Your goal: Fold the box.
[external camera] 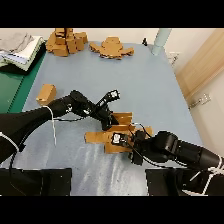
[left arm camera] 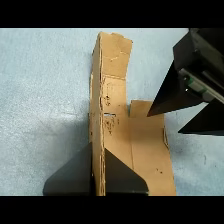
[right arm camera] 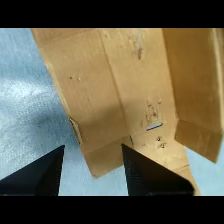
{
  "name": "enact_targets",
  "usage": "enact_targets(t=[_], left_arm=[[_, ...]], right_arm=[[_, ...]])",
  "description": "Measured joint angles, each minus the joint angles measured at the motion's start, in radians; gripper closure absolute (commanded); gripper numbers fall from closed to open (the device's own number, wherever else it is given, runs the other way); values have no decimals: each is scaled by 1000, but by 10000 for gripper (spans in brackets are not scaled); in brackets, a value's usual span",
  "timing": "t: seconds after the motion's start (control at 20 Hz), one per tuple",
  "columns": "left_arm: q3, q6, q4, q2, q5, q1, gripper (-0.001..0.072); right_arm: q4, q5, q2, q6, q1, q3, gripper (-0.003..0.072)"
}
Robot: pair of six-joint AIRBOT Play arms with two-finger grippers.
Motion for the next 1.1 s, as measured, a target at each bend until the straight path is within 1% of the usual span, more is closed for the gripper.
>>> enact_targets(t=[0.15,0.45,0.55,0.75,0.95,1.1], left_arm=[[0,0,0,0,0,0,698],[0,0,0,0,1,0,698],[0,0,0,0,1,0,697],[0,0,0,0,1,0,698],[0,0,0,0,1,0,698],[0,0,0,0,0,0,698]], right_arm=[[-17,38,-26,-9,5,-2,134],[-55,63,-57,-15,9,-4,134],[-67,66,-60,-15,9,-4,155],[-106,67,-45,2,9,-4,155],[-137,67,-1,18,9,-4,155],[-178,96,22,53,6,-4,155]])
